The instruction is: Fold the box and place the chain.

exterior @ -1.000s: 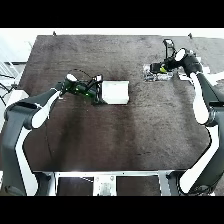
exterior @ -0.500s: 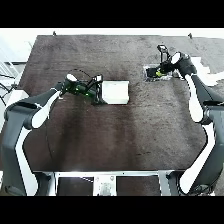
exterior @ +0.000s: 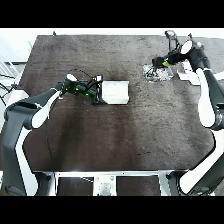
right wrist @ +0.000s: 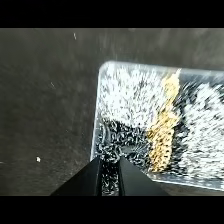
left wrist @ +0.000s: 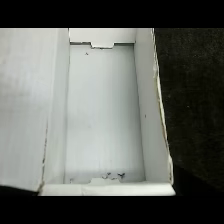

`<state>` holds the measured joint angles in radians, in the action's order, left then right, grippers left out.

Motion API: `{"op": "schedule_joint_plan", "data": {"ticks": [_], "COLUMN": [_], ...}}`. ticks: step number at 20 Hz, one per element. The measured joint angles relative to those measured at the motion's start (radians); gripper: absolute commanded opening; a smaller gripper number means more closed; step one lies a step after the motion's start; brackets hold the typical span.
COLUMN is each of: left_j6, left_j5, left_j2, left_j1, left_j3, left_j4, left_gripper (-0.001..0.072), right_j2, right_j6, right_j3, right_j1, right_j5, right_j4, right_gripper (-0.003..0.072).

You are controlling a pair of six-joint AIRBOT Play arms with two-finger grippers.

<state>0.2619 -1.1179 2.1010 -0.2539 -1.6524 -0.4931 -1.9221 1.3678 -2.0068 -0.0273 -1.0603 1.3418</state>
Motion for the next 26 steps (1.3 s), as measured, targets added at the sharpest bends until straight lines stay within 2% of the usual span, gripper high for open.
{"op": "schedule_joint_plan", "data": {"ticks": [12, 26], "left_j6": [0.0, 0.0], "left_j5": [0.0, 0.0], "left_j2": [0.0, 0.0], "left_j1": [0.0, 0.0], "left_j3": [0.0, 0.0], "left_j4": [0.0, 0.0], "left_gripper": [0.0388, 0.0389], "right_j2": [0.356, 0.589], "right_j6": [-0.067, -0.16], "right_j3": [0.0, 0.0], "right_j1": [0.021, 0.093], "right_j5": [-0.037, 0.114], "right_j4": [0.01, 0.011], "right_gripper": [0.0017, 0.0017]}}
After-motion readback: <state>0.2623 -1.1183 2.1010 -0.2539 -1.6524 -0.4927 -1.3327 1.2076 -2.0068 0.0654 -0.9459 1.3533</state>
